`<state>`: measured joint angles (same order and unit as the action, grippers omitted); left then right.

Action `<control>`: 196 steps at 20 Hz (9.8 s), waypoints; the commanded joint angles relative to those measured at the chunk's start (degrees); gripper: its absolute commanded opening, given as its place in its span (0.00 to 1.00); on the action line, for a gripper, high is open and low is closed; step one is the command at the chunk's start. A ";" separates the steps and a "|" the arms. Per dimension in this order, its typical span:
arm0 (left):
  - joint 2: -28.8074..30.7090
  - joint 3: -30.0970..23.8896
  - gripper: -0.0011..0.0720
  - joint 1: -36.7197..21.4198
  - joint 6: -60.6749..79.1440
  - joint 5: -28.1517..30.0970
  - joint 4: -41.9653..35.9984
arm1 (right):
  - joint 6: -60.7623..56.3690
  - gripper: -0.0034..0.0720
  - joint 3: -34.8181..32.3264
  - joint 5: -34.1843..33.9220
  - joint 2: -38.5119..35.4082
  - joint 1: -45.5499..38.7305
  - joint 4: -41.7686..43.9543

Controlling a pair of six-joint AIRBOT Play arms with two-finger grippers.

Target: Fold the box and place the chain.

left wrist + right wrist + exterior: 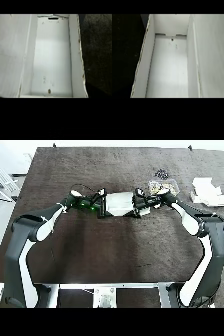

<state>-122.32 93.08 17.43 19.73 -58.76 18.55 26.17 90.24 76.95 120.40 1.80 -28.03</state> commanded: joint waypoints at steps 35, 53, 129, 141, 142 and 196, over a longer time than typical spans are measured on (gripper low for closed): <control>-0.35 -0.02 0.39 -0.02 0.15 0.76 0.33 | -10.54 0.88 0.04 4.02 -1.44 -3.28 -1.51; -0.35 -0.02 0.39 -0.02 0.13 0.66 0.35 | -14.71 0.06 -0.11 13.38 -11.74 -4.74 1.57; -0.35 -0.02 0.39 -0.02 0.24 -0.37 2.01 | -22.67 0.65 -8.09 -12.04 -17.84 4.79 -23.19; -0.35 -0.02 0.39 -0.02 0.22 -0.44 1.99 | -21.42 0.78 -8.09 -14.14 -17.84 4.79 -23.65; -0.35 -0.02 0.39 -0.02 0.22 -0.44 1.99 | -20.94 0.78 -8.09 -14.51 -17.84 4.85 -23.63; -0.35 -0.02 0.39 -0.02 0.22 -0.44 1.99 | -23.34 0.31 -7.89 -16.35 -18.73 6.49 -22.93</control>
<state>-122.63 93.01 17.41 19.94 -59.24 20.51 2.55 82.30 61.87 101.62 7.70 -52.53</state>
